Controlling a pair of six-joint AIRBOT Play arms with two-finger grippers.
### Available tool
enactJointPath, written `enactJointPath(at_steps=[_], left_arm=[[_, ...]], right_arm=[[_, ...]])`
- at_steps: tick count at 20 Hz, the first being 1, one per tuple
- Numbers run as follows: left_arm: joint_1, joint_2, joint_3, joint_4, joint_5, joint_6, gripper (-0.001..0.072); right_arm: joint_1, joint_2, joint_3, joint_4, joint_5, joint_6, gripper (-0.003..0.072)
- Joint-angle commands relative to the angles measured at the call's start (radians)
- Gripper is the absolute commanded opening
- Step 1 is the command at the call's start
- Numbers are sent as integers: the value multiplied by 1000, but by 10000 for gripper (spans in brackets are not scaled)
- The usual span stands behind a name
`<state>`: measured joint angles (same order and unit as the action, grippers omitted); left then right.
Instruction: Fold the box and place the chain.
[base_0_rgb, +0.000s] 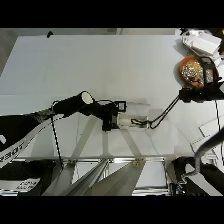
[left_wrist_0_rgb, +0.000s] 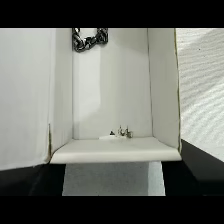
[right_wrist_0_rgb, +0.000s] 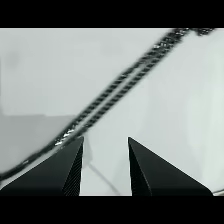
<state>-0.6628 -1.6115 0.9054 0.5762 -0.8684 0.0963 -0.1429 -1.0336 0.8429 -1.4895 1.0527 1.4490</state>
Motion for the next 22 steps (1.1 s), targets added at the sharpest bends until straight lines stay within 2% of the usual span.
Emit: enactJointPath(at_steps=[1, 6, 12, 22], left_arm=[[0, 0, 1, 0, 0, 0, 134], [0, 0, 1, 0, 1, 0, 134], [0, 0, 1, 0, 0, 0, 134], [0, 0, 1, 0, 0, 0, 134]], right_arm=[[-87, -178, 13, -19, -59, -9, 270], [-87, -305, 18, 68, -155, 14, 268], [-85, -382, 80, 87, -134, 39, 266], [-85, -429, 85, 84, -148, 44, 263]])
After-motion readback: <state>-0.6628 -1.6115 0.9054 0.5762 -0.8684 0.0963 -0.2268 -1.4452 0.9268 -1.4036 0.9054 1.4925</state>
